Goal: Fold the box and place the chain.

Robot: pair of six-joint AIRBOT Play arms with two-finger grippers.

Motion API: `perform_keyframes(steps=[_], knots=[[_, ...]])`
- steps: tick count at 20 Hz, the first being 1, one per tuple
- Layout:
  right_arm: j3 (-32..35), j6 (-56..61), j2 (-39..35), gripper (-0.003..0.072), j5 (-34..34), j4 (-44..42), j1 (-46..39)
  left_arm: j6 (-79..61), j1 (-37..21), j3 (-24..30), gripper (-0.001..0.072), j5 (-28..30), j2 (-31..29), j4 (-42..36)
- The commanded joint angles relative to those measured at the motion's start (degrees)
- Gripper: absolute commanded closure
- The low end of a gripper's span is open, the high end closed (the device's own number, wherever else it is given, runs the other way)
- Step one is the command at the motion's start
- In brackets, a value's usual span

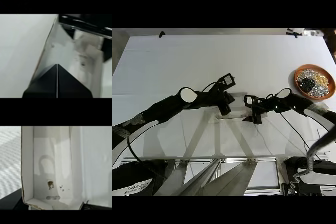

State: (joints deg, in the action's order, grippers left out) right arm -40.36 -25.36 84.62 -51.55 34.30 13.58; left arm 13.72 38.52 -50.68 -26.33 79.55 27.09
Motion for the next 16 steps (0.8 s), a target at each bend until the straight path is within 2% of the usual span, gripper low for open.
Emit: perform_keyframes(steps=[1, 9, 16], knots=[[0.0, 0.0, 0.0, 0.0181, 0.0, 0.0, 0.0, 2.2, 0.2, 0.0, 0.0704, 10.9, 2.1, -1.6], [0.0, 0.0, 0.0, 0.0181, 0.0, 0.0, 0.0, 3.3, 0.1, 0.0, 0.0704, 2.8, 7.6, -1.5], [0.0, 0.0, 0.0, 0.0181, 0.0, 0.0, 0.0, 3.3, 0.0, 0.0, 0.0699, 2.3, 8.2, -1.6]])
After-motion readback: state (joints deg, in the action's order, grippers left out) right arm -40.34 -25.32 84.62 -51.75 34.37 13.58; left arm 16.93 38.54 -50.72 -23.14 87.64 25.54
